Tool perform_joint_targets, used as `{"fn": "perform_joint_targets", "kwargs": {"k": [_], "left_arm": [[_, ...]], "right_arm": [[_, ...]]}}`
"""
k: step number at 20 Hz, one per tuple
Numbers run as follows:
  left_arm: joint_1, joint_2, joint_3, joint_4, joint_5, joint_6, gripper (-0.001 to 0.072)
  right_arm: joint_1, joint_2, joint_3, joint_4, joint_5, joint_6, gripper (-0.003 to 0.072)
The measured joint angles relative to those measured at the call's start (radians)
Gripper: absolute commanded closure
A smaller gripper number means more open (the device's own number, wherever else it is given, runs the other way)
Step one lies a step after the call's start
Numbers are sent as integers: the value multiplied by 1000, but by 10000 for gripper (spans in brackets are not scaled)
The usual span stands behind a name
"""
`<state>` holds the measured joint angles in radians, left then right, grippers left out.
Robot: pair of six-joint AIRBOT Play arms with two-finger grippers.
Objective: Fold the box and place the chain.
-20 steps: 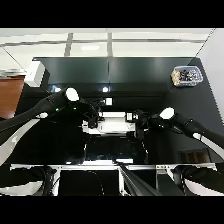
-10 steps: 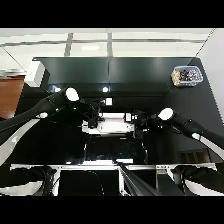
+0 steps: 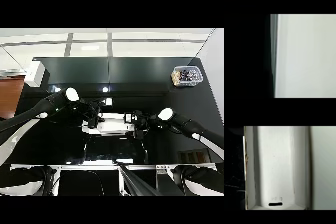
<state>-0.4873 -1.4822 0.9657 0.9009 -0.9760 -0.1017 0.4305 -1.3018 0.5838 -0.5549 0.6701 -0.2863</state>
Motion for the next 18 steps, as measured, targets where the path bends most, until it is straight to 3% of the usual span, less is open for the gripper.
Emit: {"fn": "perform_joint_targets", "kwargs": {"k": [1, 4, 10, 11, 12, 13, 14, 16, 18], "left_arm": [[0, 0, 0, 2, -3, -3, 395], [5, 15, 6, 11, -3, -28, 81], [62, 135, 45, 211, -127, -297, 76], [82, 166, 47, 256, -164, -356, 105], [103, 195, 50, 290, -195, -415, 231], [127, 224, 51, 318, -239, -481, 495], [149, 245, 51, 329, -286, -541, 686], [185, 275, 42, 288, -394, -641, 687], [194, 293, -5, 163, -463, -698, 687]], "right_arm": [[0, 0, 0, 0, -2, 0, 192], [0, 0, 0, 2, -5, 0, 192], [0, 0, 0, 2, -5, 1, 192], [0, 0, 0, 2, -5, 2, 192], [0, 0, 0, 2, -5, 2, 192], [0, 0, 0, 2, -5, 2, 192], [0, 0, 0, 2, -5, 2, 192], [0, 0, 0, 2, -5, 2, 192], [0, 0, 0, 2, -5, 2, 192]]}}
